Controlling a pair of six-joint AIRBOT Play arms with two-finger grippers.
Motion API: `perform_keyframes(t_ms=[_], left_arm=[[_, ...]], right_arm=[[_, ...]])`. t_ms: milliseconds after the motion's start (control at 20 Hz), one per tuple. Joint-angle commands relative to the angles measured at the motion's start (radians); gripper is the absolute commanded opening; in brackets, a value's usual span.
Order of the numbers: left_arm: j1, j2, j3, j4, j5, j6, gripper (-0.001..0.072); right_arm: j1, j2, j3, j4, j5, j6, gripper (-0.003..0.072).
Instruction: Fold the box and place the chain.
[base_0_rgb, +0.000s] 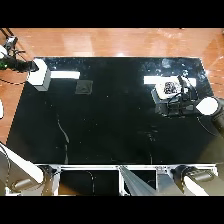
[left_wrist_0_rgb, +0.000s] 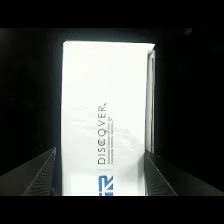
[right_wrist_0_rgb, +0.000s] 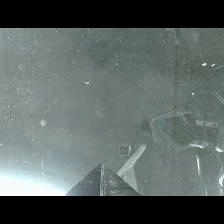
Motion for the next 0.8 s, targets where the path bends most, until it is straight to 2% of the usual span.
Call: perform_keyframes(t_ms=[0,150,300,350,400,450,500,600,650,750], left_arm=[[-0.008,0.001,0.061,0.025,-0.014,-0.037,0.0646],[-0.006,0.068,0.082,0.035,-0.031,-0.085,0.0646],[-0.006,0.166,0.082,0.087,-0.120,-0.086,0.0637],[-0.006,0.203,0.082,0.084,-0.171,-0.095,0.0593],[-0.008,0.238,0.081,0.077,-0.231,-0.125,0.0386],[-0.008,0.269,0.080,0.056,-0.292,-0.159,0.0087],[-0.011,0.295,0.079,0.009,-0.366,-0.192,0.0017],[-0.045,0.355,0.031,-0.051,-0.470,-0.255,0.0015],[-0.078,0.397,-0.016,-0.033,-0.482,-0.281,0.0015],[-0.159,0.513,-0.149,-0.012,-0.437,-0.288,0.0015]], right_arm=[[0.001,0.001,0.000,0.000,-0.002,0.005,0.0019],[0.001,0.001,0.001,0.000,-0.008,0.004,0.0019],[0.000,0.001,0.009,-0.005,-0.027,0.003,0.0019],[0.000,0.001,0.026,-0.018,-0.032,0.002,0.0019],[-0.002,0.001,0.056,-0.045,-0.031,-0.002,0.0019],[-0.002,0.001,0.092,-0.082,-0.027,-0.002,0.0019],[-0.002,0.001,0.138,-0.122,-0.014,-0.003,0.0019],[-0.001,0.001,0.216,-0.184,0.029,-0.003,0.0019],[-0.001,0.005,0.242,-0.204,0.046,-0.004,0.0019],[0.006,0.041,0.251,-0.251,0.042,-0.011,0.0018]])
